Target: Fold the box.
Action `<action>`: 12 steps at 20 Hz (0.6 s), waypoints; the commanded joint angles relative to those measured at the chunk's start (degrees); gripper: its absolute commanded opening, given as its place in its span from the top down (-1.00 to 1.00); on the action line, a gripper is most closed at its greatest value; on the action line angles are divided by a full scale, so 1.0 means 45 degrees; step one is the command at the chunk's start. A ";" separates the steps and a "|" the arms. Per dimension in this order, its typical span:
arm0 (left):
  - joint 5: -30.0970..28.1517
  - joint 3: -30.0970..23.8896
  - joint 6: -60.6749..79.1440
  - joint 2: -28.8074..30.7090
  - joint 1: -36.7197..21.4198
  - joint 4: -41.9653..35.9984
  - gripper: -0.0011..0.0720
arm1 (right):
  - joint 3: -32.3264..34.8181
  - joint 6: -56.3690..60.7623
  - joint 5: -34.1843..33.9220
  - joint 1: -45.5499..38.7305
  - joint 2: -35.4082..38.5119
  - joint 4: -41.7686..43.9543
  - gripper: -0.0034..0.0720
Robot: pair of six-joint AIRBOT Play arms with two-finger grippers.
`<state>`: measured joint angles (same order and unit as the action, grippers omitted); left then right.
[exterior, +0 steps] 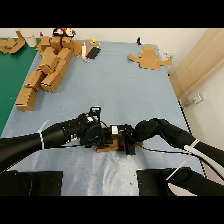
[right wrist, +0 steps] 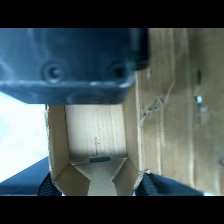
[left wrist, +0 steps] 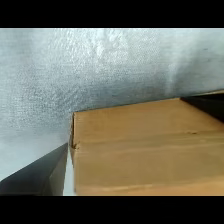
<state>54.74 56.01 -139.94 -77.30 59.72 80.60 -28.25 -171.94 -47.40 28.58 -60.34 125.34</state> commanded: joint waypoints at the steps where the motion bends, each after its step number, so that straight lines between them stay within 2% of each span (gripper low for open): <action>1: 0.0884 0.0267 0.0010 0.0209 -0.0272 0.0102 -0.41 | 0.0000 0.0005 -0.0015 0.0005 0.0010 -0.0010 -0.50; 12: 0.1001 0.0257 0.0447 0.1710 -0.0947 0.0073 -0.41 | 0.0000 0.0005 -0.0015 0.0005 0.0010 -0.0010 -0.50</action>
